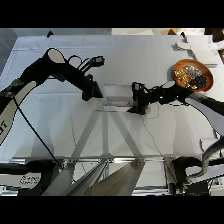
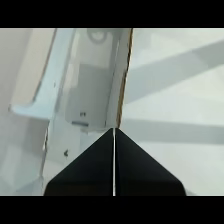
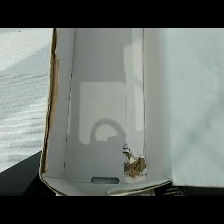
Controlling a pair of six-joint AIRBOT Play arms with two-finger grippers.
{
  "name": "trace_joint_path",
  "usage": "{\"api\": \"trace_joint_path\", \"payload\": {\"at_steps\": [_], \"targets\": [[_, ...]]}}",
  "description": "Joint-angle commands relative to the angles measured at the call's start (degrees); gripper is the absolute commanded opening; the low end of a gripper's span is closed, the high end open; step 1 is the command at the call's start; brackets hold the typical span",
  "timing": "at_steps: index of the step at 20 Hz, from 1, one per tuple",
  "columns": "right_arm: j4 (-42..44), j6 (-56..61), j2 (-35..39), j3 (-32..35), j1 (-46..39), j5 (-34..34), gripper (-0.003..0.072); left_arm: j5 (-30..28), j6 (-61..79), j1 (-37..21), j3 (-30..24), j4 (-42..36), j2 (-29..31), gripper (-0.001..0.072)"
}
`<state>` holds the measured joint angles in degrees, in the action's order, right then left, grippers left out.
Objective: Fold the box and place the chain.
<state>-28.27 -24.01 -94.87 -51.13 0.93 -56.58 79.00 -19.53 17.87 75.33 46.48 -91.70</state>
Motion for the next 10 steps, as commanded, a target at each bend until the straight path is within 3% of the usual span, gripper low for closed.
{"api": "trace_joint_path", "payload": {"at_steps": [1, 3, 6, 10], "targets": [[0.0, 0.0, 0.0, 0.0, 0.0, 0.0, 0.0530, -1.8, -0.2, 0.0, -1.4, 5.6, 0.2, 0.0005], [0.0, 0.0, 0.0, 0.0, 0.0, 0.0, 0.0530, -7.1, -0.3, 0.0, -3.2, 6.9, -0.7, 0.0005], [0.0, 0.0, 0.0, 0.0, 0.0, 0.0, 0.0530, -14.3, -6.7, 0.1, -5.3, 15.0, -2.5, 0.0005], [0.0, 0.0, 0.0, 0.0, 0.0, 0.0, 0.0530, -14.5, -14.2, 0.1, -5.5, 26.2, -4.3, 0.0005]]}}
